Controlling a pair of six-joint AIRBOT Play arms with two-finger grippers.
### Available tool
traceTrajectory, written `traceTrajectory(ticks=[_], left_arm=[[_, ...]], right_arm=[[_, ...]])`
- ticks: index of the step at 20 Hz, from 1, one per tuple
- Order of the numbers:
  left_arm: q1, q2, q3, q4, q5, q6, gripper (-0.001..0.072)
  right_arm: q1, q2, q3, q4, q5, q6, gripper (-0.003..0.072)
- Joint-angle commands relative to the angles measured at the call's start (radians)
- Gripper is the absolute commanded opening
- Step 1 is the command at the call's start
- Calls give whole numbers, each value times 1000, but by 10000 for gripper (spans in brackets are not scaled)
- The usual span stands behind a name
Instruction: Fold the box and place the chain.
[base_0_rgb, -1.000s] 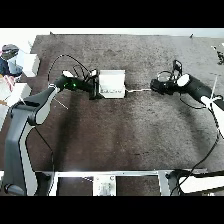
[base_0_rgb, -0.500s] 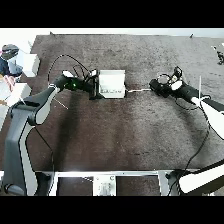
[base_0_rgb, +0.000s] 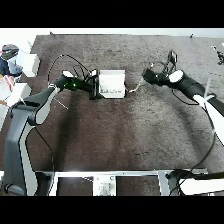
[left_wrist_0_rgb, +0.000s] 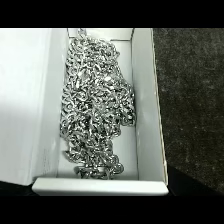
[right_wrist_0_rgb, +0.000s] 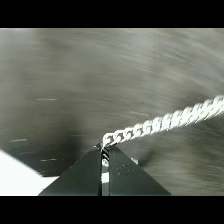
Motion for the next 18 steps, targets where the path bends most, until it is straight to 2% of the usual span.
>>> traceTrajectory(ticks=[1, 4, 8, 12, 17, 18], left_arm=[[0, 0, 0, 0, 0, 0, 538], [0, 0, 0, 0, 0, 0, 537], [0, 0, 0, 0, 0, 0, 538], [0, 0, 0, 0, 0, 0, 538], [0, 0, 0, 0, 0, 0, 537], [0, 0, 0, 0, 0, 0, 538]], right_arm=[[89, 154, 2, 1, -5, -47, 11], [167, 237, 2, 2, -57, -47, 11], [269, 275, 11, 2, -159, -47, 11], [342, 238, 61, 1, -178, -47, 11], [349, 145, 66, -1, -150, -47, 12], [348, 130, 66, -27, -125, -47, 96]])
